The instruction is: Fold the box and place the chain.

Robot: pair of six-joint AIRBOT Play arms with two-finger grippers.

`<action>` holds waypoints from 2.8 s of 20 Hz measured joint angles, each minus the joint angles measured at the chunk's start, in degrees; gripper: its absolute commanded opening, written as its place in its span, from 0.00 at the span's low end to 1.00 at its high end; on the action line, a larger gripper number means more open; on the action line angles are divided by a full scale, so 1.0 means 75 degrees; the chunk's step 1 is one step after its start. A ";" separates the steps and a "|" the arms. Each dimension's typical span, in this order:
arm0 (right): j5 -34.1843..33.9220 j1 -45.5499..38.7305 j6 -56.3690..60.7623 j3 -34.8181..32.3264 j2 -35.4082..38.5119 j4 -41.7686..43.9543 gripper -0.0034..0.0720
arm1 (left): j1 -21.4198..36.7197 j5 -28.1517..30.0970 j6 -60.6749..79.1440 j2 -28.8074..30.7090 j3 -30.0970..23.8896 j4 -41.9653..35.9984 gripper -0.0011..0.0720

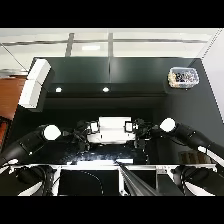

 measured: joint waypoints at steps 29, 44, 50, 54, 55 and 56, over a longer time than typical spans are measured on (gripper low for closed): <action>0.0003 0.0000 0.0000 0.0000 0.0000 0.0000 0.68 | -0.0554 0.0892 0.0851 -0.0682 -0.0003 -0.2739 0.31; -0.0020 0.0000 0.0000 0.0000 0.0000 0.0000 0.68 | -0.0554 0.0982 0.0886 -0.0711 -0.0003 -0.2378 0.06; -0.0050 0.0000 0.0003 0.0000 0.0000 0.0000 0.68 | -0.0166 0.0848 -0.0557 -0.0055 -0.0003 -0.1343 0.06; -0.0105 0.0000 0.0000 -0.0003 0.0000 0.0000 0.68 | 0.1239 -0.0055 -0.3506 0.0714 -0.0003 -0.0259 0.06; -0.0111 0.0000 0.0000 -0.0003 0.0000 0.0000 0.68 | 0.1746 -0.0557 -0.4132 0.0883 0.0000 0.0035 0.06; -0.0117 0.0000 0.0003 -0.0003 0.0000 0.0003 0.68 | 0.2232 -0.1014 -0.4642 0.1011 -0.0003 0.0277 0.06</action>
